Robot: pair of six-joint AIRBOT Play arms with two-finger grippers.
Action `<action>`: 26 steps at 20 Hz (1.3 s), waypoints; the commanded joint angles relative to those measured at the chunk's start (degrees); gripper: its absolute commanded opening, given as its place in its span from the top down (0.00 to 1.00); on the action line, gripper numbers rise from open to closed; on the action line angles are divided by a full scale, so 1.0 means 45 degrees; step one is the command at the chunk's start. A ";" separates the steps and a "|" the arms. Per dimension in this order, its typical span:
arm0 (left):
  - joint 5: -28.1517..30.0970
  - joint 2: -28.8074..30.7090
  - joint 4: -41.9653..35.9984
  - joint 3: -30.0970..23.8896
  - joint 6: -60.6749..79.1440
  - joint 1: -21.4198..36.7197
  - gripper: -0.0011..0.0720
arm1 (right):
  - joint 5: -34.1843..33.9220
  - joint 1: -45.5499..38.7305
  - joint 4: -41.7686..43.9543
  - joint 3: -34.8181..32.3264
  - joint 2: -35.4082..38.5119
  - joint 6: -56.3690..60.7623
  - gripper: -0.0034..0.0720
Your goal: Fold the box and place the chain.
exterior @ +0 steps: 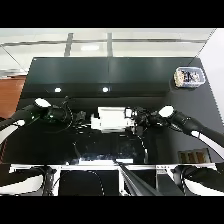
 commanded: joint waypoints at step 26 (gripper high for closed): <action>-0.0398 0.0015 0.2725 0.3356 -0.4036 -0.3264 0.31 | 0.0005 0.0005 0.0005 0.0010 -0.0010 0.0005 0.33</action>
